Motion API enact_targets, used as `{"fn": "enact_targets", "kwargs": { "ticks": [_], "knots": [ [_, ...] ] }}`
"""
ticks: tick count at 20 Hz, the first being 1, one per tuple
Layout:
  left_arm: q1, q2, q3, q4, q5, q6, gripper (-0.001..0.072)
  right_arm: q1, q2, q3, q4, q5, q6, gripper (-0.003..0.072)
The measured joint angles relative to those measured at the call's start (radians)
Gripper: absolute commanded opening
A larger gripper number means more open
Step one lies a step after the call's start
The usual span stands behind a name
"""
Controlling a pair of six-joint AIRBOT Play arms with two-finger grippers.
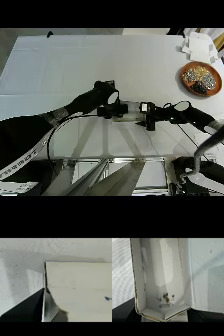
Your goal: Fold the box and place the chain.
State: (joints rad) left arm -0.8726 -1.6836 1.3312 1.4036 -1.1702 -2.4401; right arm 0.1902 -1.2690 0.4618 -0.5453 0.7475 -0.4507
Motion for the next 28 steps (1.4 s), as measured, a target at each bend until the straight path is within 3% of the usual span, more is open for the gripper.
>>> {"fn": "enact_targets", "kwargs": {
  "ticks": [5, 6, 7, 10, 14, 17, 28],
  "knots": [
    [-0.005, -0.04, 0.034, 0.01, -0.041, -0.023, 0.0235, 0.0, 0.0, 0.0, 0.0, 0.0, 0.0, 0.0395],
    [-0.006, -0.043, 0.037, 0.014, -0.047, -0.031, 0.013, 0.0, 0.0, 0.0, 0.0, 0.0, 0.0, 0.0395],
    [-0.006, -0.045, 0.038, 0.022, -0.061, -0.04, 0.0069, 0.0, 0.0, 0.0, 0.0, 0.0, 0.0, 0.0395],
    [-0.01, -0.049, 0.041, 0.029, -0.067, -0.06, 0.0003, 0.0, 0.0, 0.0, 0.0, 0.0, 0.0, 0.0395],
    [-0.018, -0.051, 0.043, 0.034, -0.066, -0.074, 0.0015, -0.001, 0.001, 0.0, 0.0, 0.0, -0.002, 0.0395],
    [-0.026, -0.053, 0.042, 0.036, -0.048, -0.084, 0.0204, -0.001, 0.001, 0.0, 0.0, 0.0, 0.0, 0.0395],
    [-0.031, -0.053, 0.043, 0.087, -0.08, -0.039, 0.0207, 0.0, 0.001, 0.0, 0.0, -0.001, 0.001, 0.0395]
  ]
}}
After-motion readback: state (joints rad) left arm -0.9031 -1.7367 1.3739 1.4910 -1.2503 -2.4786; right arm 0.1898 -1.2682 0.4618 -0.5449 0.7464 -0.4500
